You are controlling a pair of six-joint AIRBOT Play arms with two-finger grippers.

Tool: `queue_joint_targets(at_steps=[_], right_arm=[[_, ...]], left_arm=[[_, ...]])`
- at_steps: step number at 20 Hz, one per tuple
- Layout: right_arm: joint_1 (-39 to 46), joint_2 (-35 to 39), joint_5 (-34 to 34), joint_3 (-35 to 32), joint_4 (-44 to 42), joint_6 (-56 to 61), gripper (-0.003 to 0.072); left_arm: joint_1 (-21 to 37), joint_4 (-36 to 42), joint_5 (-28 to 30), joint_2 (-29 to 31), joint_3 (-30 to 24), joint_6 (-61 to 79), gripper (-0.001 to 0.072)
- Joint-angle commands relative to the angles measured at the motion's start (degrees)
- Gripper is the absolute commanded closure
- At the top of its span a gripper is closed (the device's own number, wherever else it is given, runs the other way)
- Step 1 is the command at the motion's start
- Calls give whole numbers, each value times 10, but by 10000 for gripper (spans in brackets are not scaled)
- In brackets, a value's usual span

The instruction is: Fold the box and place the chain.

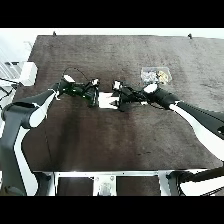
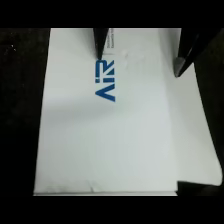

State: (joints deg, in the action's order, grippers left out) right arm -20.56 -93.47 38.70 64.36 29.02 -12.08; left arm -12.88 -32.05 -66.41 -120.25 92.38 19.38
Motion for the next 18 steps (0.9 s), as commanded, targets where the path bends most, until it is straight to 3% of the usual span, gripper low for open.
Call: queue_joint_targets(at_steps=[1,10,11,13,18], right_arm=[[0,7,-38,0,-1,-7,251],[0,45,-38,0,0,-7,267],[1,44,-38,0,1,-7,287],[1,44,-38,0,1,-11,400],[1,43,-38,0,1,-17,546]], left_arm=[[0,0,-1,0,1,1,478],[0,0,-1,0,1,1,478],[0,0,-1,0,1,1,478],[0,0,-1,0,1,1,478],[0,0,-1,0,1,1,478]])
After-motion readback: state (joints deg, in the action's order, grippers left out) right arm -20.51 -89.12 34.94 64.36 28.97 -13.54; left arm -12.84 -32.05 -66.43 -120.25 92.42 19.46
